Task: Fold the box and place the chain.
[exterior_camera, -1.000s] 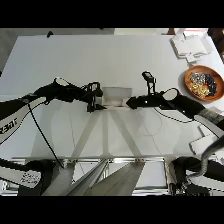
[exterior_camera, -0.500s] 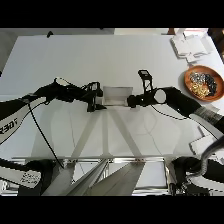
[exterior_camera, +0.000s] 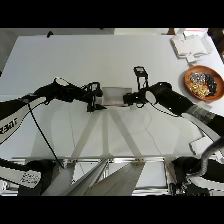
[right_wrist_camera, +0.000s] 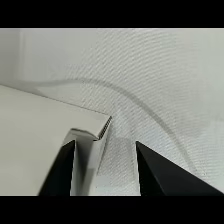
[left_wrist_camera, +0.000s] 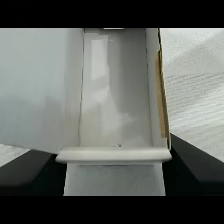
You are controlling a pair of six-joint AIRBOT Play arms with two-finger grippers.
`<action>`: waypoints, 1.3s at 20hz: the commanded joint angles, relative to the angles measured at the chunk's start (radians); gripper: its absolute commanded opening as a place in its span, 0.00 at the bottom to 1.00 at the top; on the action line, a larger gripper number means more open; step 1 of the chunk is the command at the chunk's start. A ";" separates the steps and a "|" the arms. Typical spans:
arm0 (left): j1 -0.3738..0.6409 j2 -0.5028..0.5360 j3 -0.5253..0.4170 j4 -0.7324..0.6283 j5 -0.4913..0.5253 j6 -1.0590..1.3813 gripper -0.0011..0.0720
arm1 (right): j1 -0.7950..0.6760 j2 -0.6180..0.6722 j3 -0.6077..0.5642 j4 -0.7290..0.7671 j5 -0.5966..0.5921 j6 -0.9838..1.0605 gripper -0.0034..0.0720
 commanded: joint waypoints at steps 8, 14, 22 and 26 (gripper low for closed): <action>0.000 0.000 0.000 -0.001 0.000 0.000 0.47 | 0.071 -0.094 0.058 -0.190 0.133 0.332 0.57; 0.000 0.000 0.000 -0.001 0.000 0.000 0.47 | 0.071 -0.134 0.098 -0.183 0.081 0.388 0.54; 0.000 0.000 0.000 -0.001 0.000 0.000 0.47 | 0.071 -0.161 0.098 -0.179 0.087 0.417 0.06; 0.000 0.000 0.000 -0.001 0.001 0.000 0.47 | 0.071 -0.122 0.098 -0.183 0.092 0.378 0.30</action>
